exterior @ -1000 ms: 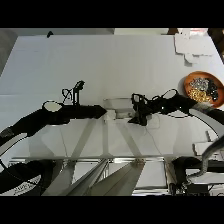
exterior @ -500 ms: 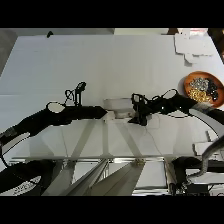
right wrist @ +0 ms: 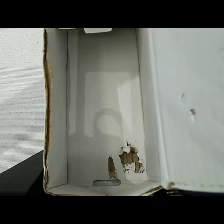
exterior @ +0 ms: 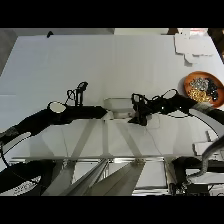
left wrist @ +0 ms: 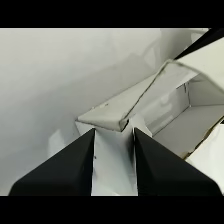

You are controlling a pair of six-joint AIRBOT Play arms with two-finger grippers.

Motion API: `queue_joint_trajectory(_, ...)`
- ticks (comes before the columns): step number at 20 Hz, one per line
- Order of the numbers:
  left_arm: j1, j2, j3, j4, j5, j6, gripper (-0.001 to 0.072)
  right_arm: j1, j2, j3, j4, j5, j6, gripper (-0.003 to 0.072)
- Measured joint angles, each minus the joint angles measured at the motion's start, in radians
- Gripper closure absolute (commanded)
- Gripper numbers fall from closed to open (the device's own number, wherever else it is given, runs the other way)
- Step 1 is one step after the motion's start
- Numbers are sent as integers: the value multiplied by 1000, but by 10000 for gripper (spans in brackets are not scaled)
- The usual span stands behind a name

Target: Fold the box and place the chain.

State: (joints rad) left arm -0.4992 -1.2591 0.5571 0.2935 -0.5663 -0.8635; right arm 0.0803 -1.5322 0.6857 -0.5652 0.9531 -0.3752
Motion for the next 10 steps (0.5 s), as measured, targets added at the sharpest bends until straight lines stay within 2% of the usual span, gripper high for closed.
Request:
queue_joint_trajectory(4,0,2,49,89,-28,-93,446,0,0,0,0,0,0,228)
queue_joint_trajectory(10,-1,3,90,332,-95,-345,446,0,0,0,0,0,0,228)
